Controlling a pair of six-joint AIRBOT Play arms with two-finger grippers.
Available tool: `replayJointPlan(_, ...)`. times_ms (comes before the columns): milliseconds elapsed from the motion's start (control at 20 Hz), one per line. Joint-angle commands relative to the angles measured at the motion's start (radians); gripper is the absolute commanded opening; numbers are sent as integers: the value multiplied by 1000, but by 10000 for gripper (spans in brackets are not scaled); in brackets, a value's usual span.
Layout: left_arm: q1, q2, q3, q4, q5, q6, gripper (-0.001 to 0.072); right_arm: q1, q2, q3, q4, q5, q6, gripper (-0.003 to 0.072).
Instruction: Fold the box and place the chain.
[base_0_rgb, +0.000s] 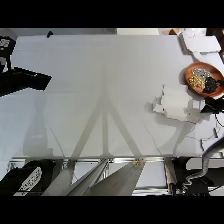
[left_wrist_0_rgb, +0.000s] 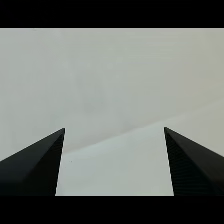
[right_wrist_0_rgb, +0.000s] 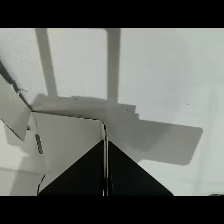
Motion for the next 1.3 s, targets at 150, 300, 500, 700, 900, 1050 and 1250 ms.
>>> replayJointPlan(150,0,0,0,0,0,0,693,0,33,-2,166,146,-106,12)
replayJointPlan(300,0,0,0,0,0,0,693,0,104,-29,234,126,-124,11)
replayJointPlan(500,0,0,0,0,0,0,693,36,253,-236,380,-34,-208,11)
replayJointPlan(700,0,0,0,0,0,0,693,200,393,-455,513,-221,-318,12)
replayJointPlan(900,0,0,0,0,0,0,693,386,426,-467,772,-216,-427,12)
replayJointPlan(1050,0,0,0,0,0,0,693,532,426,-467,916,-315,-472,12)
replayJointPlan(1250,0,0,0,0,0,0,693,779,434,-467,941,-656,-513,12)
